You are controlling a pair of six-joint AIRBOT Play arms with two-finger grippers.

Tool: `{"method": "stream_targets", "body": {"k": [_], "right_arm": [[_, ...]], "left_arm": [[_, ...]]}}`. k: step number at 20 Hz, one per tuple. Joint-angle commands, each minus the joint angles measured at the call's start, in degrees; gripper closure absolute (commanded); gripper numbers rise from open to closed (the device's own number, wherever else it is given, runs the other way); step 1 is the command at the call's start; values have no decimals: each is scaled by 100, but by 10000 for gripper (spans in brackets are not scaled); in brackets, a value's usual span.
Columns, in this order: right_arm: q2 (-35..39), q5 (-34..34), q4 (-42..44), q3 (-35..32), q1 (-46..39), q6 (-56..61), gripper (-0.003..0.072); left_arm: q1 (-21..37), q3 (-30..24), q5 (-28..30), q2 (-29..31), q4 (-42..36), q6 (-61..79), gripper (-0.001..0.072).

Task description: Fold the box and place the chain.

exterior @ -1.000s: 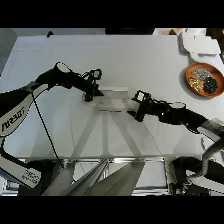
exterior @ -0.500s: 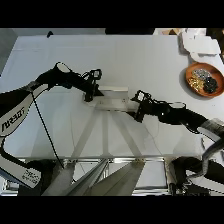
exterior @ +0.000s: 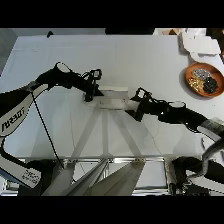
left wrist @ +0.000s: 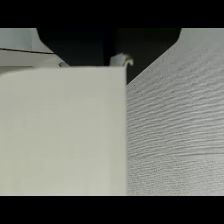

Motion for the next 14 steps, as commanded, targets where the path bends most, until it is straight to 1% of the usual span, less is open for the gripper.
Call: {"method": "stream_targets", "body": {"k": [1, 6, 8, 14], "right_arm": [[-79, -260, -15, 74, -2, 33, -3], [-332, -35, -28, 297, 0, 33, -3], [-461, 42, -160, 428, 0, 35, -3], [-476, 87, -540, 616, -155, 170, -3]], "left_arm": [[-4, 2, 0, -2, 0, 0, 695], [-4, 2, 0, -2, 0, 0, 695], [-4, 2, 0, -2, 0, 0, 695], [-4, 2, 0, -2, 0, 0, 695]]}}
